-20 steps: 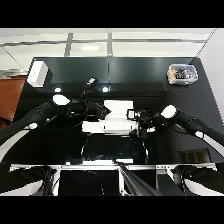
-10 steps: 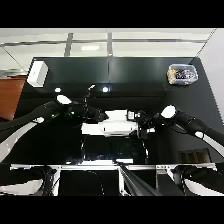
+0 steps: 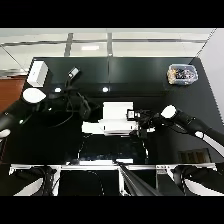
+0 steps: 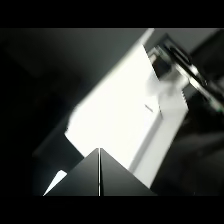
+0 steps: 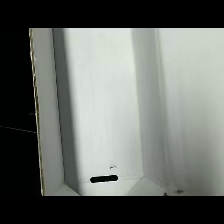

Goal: Fold the box and place the chain.

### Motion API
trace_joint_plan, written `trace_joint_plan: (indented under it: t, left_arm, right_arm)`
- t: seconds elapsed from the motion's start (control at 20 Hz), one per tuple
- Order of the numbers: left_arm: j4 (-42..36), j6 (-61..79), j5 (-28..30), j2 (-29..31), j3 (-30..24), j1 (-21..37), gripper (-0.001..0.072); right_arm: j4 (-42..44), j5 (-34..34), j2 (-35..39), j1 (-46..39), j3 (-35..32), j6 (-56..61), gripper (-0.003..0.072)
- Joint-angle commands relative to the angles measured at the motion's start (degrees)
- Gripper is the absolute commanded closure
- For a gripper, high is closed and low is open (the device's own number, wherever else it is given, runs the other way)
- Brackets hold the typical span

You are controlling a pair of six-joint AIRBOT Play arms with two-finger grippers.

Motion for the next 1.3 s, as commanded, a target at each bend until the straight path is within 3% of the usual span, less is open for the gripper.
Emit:
trace_joint_plan:
  t: [0.0, 0.05, 0.1, 0.15, 0.45, 0.7, 1.0, 1.05, 1.15, 1.25]
  left_arm:
    - [7.8, 16.3, -8.1, 4.2, -5.6, 0.1, 0.0665]
    - [10.2, 18.6, -7.4, 3.9, -7.0, -0.5, 0.0425]
    - [11.9, 20.7, -4.7, 3.5, -8.6, -1.4, 0.0124]
    - [13.3, 21.3, -1.6, 3.0, -9.5, -2.3, -0.0007]
    - [16.8, 26.8, 16.8, -3.3, -9.7, -10.3, 0.0014]
    - [15.9, 26.8, 16.0, -4.7, -9.1, -13.2, 0.0015]
    - [6.0, 26.9, 15.0, -4.8, -9.1, -13.2, 0.0036]
    - [6.0, 26.9, 13.9, -4.8, -9.1, -13.2, 0.0077]
    - [6.0, 26.9, 12.8, -4.8, -9.1, -13.2, 0.0360]
    - [5.9, 26.9, 13.3, -4.8, -9.1, -13.2, 0.0380]
  right_arm:
    - [0.0, -0.1, 0.0, 0.0, 0.0, -0.1, 0.0495]
    - [0.0, 0.0, 0.0, 0.0, 0.0, 0.0, 0.0495]
    - [0.0, -0.1, 0.0, 0.0, 0.0, -0.1, 0.0495]
    - [0.0, -0.1, 0.0, 0.0, 0.0, -0.1, 0.0495]
    - [0.0, -0.1, 0.0, 0.0, 0.0, -0.1, 0.0495]
    - [-0.1, -0.1, 0.0, 0.0, 0.0, -0.1, 0.0495]
    - [-0.1, -0.1, 0.0, 0.0, 0.0, -0.1, 0.0495]
    - [-0.1, -0.1, 0.0, 0.0, 0.0, 0.0, 0.0495]
    - [0.0, -0.1, 0.0, 0.0, 0.0, 0.0, 0.0495]
    - [0.0, -0.1, 0.0, 0.0, 0.0, 0.0, 0.0495]
